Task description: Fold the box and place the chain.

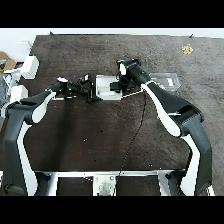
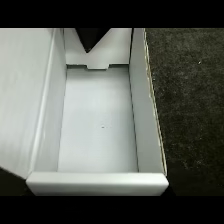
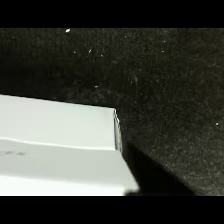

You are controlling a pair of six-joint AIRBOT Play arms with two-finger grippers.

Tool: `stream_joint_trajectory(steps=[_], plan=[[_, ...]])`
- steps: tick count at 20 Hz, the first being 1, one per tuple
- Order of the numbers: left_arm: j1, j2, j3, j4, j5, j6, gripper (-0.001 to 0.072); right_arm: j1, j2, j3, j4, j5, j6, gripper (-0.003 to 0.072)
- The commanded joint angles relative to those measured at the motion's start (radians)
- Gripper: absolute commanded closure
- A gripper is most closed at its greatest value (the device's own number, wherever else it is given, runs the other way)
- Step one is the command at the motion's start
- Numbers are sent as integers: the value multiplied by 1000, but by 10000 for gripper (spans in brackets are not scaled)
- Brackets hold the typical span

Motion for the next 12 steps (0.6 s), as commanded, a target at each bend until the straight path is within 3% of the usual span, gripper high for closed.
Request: stream_joint_trajectory(steps=[1, 12], plan=[[1, 1, 0, 0, 0, 0, 597, 5, -10, 7, -26, -26, 35, 503], [1, 1, 0, 0, 0, 0, 598, 6, -14, -26, -39, 27, 105, 499]])
